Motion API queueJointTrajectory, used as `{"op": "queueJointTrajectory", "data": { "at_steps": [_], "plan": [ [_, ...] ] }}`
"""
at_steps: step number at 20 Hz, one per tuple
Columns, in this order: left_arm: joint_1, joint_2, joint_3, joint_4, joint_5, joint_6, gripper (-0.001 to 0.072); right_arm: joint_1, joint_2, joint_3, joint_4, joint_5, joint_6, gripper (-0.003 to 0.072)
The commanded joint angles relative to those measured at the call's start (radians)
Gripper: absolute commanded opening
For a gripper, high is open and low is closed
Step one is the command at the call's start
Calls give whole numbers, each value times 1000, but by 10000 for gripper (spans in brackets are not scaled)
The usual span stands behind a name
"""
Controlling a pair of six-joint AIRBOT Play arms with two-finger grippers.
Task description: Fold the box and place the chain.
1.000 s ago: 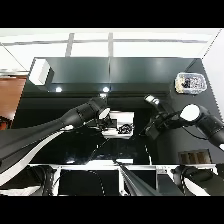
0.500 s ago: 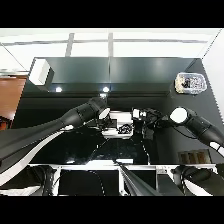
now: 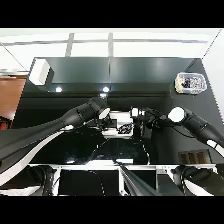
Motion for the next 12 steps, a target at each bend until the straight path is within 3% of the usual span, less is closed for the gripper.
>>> {"op": "queueJointTrajectory", "data": {
  "at_steps": [1,4,9,12],
  "plan": [
    [0,-1,0,0,0,0,30,0,41,11,-90,21,245,13],
    [1,-1,0,0,1,0,30,0,140,56,-114,116,420,13],
    [1,-1,0,0,1,0,30,6,180,80,242,140,502,14],
    [1,-1,0,0,0,0,30,6,180,80,258,135,502,14]
  ]
}}
